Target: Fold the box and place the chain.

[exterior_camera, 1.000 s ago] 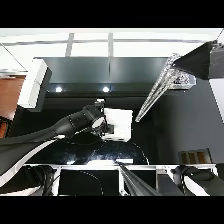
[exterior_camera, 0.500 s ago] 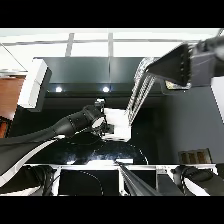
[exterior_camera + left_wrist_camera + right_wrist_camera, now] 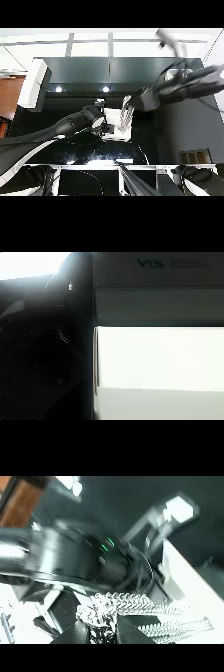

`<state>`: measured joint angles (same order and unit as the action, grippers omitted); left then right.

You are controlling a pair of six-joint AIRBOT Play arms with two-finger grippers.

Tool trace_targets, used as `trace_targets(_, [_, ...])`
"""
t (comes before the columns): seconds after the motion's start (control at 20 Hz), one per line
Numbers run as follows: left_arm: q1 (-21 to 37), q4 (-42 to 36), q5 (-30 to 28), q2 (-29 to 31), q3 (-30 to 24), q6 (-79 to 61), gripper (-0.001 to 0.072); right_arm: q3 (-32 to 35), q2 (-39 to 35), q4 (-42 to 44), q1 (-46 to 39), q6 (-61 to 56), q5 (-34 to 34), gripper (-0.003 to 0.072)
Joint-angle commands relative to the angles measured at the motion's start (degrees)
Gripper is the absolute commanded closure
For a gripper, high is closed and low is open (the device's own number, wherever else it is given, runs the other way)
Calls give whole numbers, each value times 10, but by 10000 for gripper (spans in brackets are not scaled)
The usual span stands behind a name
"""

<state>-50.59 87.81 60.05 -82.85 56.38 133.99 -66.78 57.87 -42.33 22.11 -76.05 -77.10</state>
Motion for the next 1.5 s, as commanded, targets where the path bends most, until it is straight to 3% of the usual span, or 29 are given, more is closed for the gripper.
trace_targets(0.0, [0,-3,3,0,0,0,680,108,1,-23,21,-1,67,640])
trace_targets(0.15, [0,-5,2,0,-1,0,680,134,1,-69,20,-18,67,640])
trace_targets(0.5, [0,-2,4,0,-1,0,679,154,2,-54,33,-18,88,616])
trace_targets(0.55, [0,-2,4,0,-1,0,680,154,2,-51,37,-18,92,378])
trace_targets(0.6, [0,-2,4,0,-1,0,679,154,2,-51,37,-18,94,213])
trace_targets(0.9, [0,-2,3,0,-1,0,679,148,-7,-123,-96,-15,7,206])
trace_targets(0.95, [0,-2,3,0,-1,1,649,148,-8,-132,-120,-15,2,206])
trace_targets(1.05, [0,-3,6,0,1,12,285,148,-8,-132,-152,-14,-2,206])
trace_targets(1.25, [0,-2,51,2,33,14,261,148,-8,-133,-167,-6,0,206])
trace_targets(1.45, [0,-2,111,44,50,-109,262,148,-8,-133,-167,-6,2,206])
